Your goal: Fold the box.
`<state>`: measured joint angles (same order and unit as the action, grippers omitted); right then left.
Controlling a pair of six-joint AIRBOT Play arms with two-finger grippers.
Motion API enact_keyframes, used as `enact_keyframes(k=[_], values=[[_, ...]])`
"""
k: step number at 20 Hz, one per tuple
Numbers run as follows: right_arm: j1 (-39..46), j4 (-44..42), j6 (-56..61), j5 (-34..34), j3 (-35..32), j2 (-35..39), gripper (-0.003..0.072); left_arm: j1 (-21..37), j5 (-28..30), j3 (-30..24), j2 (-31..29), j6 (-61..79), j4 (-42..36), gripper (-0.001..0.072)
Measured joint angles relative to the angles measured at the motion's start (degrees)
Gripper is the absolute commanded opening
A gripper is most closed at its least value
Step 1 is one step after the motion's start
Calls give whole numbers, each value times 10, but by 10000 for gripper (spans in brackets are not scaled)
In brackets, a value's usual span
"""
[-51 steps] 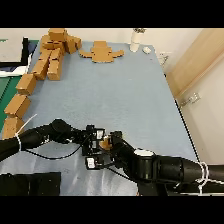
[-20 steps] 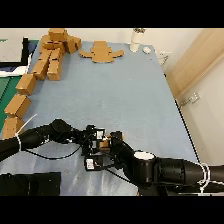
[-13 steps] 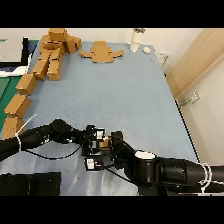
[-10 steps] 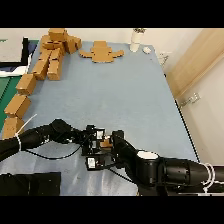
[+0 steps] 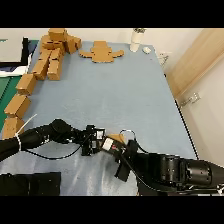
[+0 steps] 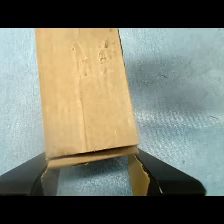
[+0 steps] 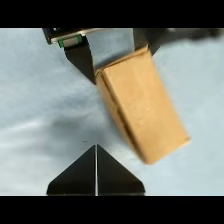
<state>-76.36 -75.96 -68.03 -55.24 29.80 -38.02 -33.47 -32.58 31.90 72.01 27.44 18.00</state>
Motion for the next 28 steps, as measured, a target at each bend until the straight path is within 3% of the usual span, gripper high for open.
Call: enact_keyframes(k=[6, 11, 16, 28], values=[[76, -55, 281, 235, -97, 46, 5, 0, 0, 0, 0, 0, 0, 371], [155, -77, 369, 365, -140, 57, 5, -1, 0, 0, 0, 0, 0, 371], [171, -103, 391, 406, -161, 59, 5, -1, 0, 0, 0, 0, 0, 371], [174, -129, 397, 426, -198, 58, 5, -1, 0, 0, 0, 0, 0, 370]])
